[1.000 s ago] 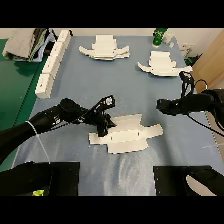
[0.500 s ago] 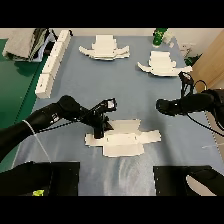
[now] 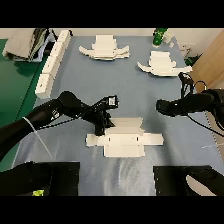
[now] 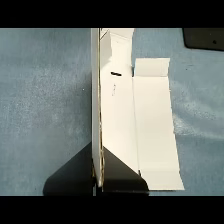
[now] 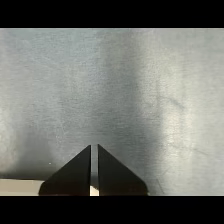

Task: Fold the box.

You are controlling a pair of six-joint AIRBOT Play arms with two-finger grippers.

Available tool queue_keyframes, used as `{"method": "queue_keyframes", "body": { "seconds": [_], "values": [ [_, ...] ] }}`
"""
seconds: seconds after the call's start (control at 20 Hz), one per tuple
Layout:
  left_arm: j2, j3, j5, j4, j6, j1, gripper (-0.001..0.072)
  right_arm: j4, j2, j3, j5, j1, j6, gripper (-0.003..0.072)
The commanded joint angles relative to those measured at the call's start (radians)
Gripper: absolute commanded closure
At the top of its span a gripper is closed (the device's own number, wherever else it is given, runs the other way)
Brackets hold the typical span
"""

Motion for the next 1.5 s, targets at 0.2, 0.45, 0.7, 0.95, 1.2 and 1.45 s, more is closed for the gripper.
{"method": "queue_keyframes", "body": {
  "seconds": [0.2,0.45,0.7,0.95,1.2,1.45],
  "values": [
    [-0.054,-0.006,0.063,-0.034,0.026,-0.001,0.0696,0.005,-0.001,0.0,-0.001,0.001,0.0,0.0672],
    [-0.051,-0.046,0.033,-0.055,0.026,-0.033,0.0696,0.006,-0.001,0.0,-0.008,0.001,0.0,0.0673],
    [-0.051,-0.061,0.071,-0.055,0.015,-0.087,0.0696,0.006,-0.001,0.0,-0.011,0.001,0.0,0.0673],
    [-0.051,-0.064,0.023,-0.042,-0.014,-0.087,0.0695,0.006,-0.001,0.0,-0.013,0.001,0.0,0.0673],
    [-0.023,-0.063,0.065,-0.01,-0.066,-0.077,0.0696,0.006,-0.001,0.0,-0.016,0.001,0.0,0.0673],
    [0.068,-0.04,0.186,-0.009,-0.008,0.018,0.0695,0.006,-0.001,0.0,-0.022,0.001,-0.001,0.0673]
  ]
}}
